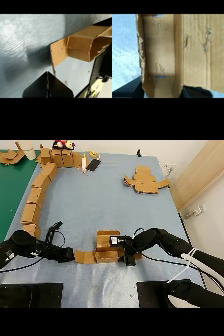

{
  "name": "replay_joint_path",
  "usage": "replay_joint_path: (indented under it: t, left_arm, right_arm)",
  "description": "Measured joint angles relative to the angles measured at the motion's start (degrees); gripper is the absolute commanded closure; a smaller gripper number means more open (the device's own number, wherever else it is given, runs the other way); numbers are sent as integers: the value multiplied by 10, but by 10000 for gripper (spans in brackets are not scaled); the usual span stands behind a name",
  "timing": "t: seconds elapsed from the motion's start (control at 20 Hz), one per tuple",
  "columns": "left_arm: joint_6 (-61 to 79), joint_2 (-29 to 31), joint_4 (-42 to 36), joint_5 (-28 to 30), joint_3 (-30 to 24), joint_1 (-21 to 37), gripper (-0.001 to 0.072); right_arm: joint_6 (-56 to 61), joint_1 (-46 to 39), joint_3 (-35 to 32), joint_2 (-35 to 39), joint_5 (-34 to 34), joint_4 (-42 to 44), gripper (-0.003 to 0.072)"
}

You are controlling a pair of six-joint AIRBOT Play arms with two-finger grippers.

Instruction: Fold the box.

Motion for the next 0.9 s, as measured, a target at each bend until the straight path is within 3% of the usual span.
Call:
replay_joint_path:
  t: [0.45, 0.9]
  left_arm:
    - [54, -64, -101, 71, -3, -79, 700]
    - [110, -71, -224, 76, 3, -112, 697]
  right_arm:
    - [0, 0, 0, 0, 0, 0, 228]
    - [0, 0, 0, 0, 0, 0, 229]
